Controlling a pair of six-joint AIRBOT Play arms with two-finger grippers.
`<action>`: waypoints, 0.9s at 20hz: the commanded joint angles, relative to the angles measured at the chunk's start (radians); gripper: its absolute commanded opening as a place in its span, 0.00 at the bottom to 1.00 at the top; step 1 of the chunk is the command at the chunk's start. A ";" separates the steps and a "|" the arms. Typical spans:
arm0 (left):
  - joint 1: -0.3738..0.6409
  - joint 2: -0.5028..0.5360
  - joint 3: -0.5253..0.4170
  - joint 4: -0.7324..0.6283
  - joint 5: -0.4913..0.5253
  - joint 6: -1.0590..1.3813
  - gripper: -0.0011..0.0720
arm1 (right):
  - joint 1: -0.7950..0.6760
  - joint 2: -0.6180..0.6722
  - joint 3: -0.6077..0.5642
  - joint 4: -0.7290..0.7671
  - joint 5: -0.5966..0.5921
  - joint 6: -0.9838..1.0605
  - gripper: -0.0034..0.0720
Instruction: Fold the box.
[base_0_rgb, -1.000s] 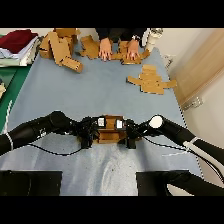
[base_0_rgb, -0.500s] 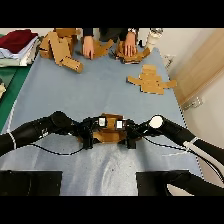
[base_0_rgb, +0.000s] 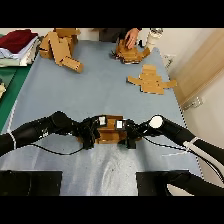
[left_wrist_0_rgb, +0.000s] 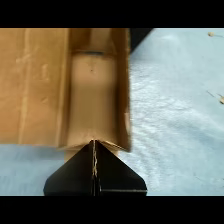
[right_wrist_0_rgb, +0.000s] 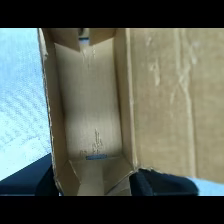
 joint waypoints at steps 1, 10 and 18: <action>0.034 0.013 0.000 0.109 0.034 -0.271 0.03 | 0.001 0.000 0.001 0.000 0.001 -0.001 0.72; 0.209 0.307 0.000 0.571 -0.199 -1.176 0.03 | 0.001 0.000 0.001 0.000 0.001 -0.001 0.72; 0.255 0.201 -0.051 0.587 -0.346 -1.595 0.03 | 0.001 0.000 0.001 0.000 0.000 -0.001 0.72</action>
